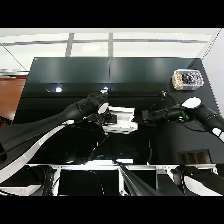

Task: Fold the box and place the chain.

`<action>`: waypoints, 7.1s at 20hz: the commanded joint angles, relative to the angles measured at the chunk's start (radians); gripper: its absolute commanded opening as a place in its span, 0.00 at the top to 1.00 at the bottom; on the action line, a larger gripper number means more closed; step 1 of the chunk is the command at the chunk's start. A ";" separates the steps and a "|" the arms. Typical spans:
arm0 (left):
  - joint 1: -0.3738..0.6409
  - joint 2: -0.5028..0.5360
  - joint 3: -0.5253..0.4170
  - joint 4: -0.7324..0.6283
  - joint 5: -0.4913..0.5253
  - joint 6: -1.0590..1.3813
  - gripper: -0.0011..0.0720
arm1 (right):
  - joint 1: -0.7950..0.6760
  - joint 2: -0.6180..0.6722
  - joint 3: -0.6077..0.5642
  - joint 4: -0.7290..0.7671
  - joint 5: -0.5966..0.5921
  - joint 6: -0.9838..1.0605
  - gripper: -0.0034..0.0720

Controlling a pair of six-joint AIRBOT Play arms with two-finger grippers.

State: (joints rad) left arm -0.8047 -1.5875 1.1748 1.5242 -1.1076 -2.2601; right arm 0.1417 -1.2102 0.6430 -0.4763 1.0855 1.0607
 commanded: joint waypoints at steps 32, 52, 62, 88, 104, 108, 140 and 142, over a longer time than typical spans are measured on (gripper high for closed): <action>0.001 0.000 0.000 0.001 0.030 0.000 0.95 | 0.534 -0.281 0.451 -1.001 0.076 1.076 0.51; 0.001 0.000 0.000 0.001 0.030 0.000 0.95 | 0.530 -0.296 0.453 -0.933 0.063 1.125 0.70; 0.001 0.000 0.000 0.005 0.030 0.000 0.95 | 0.366 0.097 0.487 -1.186 0.199 0.839 0.46; 0.003 0.000 0.000 0.004 0.053 0.001 0.95 | -0.383 -0.752 1.149 -0.821 0.026 1.125 0.17; 0.003 0.000 0.000 0.004 0.053 0.001 0.95 | -0.452 -0.449 1.152 -0.777 0.093 0.649 0.94; 0.003 0.000 0.000 0.004 0.057 0.000 0.95 | -0.452 -0.317 1.152 -0.693 0.075 0.544 0.94; 0.003 0.000 0.000 0.004 0.060 0.000 0.95 | -0.081 0.310 0.840 -0.035 0.390 0.238 0.94; 0.003 0.000 0.000 0.004 0.060 0.001 0.95 | -0.081 0.309 0.840 0.059 0.343 0.226 0.94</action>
State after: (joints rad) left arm -0.8024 -1.5883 1.1748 1.5280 -1.0473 -2.2597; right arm 0.0410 -0.9043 1.4952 -0.5655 1.4738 1.3064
